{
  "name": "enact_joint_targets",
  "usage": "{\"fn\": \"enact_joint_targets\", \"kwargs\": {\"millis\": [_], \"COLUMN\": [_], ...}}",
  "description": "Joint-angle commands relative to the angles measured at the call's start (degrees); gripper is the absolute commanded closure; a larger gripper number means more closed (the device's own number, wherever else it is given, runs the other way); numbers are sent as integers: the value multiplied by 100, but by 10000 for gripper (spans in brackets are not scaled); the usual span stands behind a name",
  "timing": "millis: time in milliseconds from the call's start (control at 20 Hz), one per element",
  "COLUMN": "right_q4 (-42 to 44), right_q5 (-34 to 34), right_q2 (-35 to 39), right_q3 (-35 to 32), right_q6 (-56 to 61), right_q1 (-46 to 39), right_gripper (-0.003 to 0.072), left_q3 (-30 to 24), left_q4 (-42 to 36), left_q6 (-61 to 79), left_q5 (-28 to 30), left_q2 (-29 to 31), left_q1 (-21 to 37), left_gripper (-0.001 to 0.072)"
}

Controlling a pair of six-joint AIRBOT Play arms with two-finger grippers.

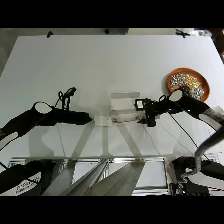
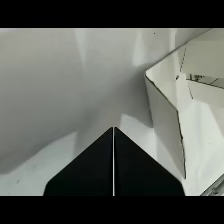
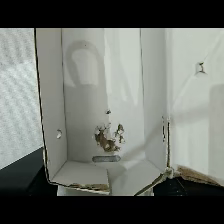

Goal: Fold the box and place the chain.

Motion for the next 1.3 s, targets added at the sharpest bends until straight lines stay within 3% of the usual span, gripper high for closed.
{"fn": "enact_joint_targets", "kwargs": {"millis": [0, 1250], "right_q4": [2, 2], "right_q5": [2, 2], "right_q2": [4, 4], "right_q3": [-2, -2], "right_q6": [0, 0], "right_q1": [-4, -2], "right_gripper": [179, 179], "left_q3": [-2, -2], "left_q4": [-649, -1008], "left_q6": [299, 345], "left_q5": [398, 592], "left_q2": [-240, -555], "left_q1": [-234, -988], "left_gripper": [707, 700]}}
